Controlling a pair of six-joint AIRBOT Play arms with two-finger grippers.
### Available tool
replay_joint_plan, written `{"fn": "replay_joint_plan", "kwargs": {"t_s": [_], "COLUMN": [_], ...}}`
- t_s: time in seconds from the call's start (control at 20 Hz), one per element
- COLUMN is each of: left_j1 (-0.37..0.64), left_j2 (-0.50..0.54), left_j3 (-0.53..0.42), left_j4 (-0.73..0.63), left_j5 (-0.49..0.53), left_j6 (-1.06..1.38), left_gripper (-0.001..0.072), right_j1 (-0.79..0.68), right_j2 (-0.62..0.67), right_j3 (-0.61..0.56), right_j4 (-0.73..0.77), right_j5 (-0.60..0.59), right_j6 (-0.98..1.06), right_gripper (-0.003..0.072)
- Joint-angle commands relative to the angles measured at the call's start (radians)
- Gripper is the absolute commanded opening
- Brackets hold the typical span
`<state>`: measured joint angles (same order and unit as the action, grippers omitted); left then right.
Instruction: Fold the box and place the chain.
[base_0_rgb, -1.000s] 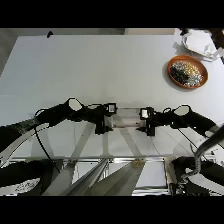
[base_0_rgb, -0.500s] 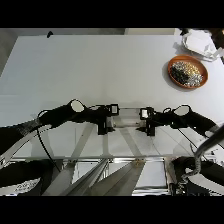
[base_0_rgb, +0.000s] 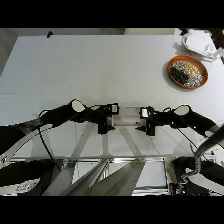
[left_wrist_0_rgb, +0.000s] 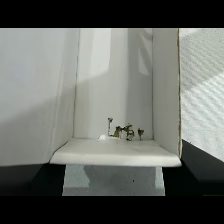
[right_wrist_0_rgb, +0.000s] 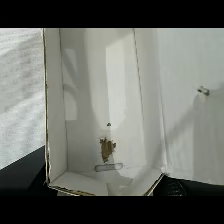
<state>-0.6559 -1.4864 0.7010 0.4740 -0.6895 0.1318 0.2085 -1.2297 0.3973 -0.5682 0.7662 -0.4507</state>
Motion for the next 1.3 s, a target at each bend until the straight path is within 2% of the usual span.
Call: {"fn": "replay_joint_plan", "kwargs": {"t_s": [0.0,1.25], "left_j1": [-0.001,0.000], "left_j2": [-0.002,-0.002], "left_j3": [-0.001,-0.001], "left_j4": [0.005,0.005], "left_j5": [-0.003,-0.003], "left_j6": [0.000,-0.001], "left_gripper": [0.0344,0.0345], "right_j1": [0.000,0.000], "right_j2": [0.000,0.000], "right_j3": [-0.001,-0.001], "right_j4": [-0.003,0.001], "right_j5": [0.004,-0.022], "right_j6": [-0.003,-0.003], "right_gripper": [0.0459,0.0457]}}
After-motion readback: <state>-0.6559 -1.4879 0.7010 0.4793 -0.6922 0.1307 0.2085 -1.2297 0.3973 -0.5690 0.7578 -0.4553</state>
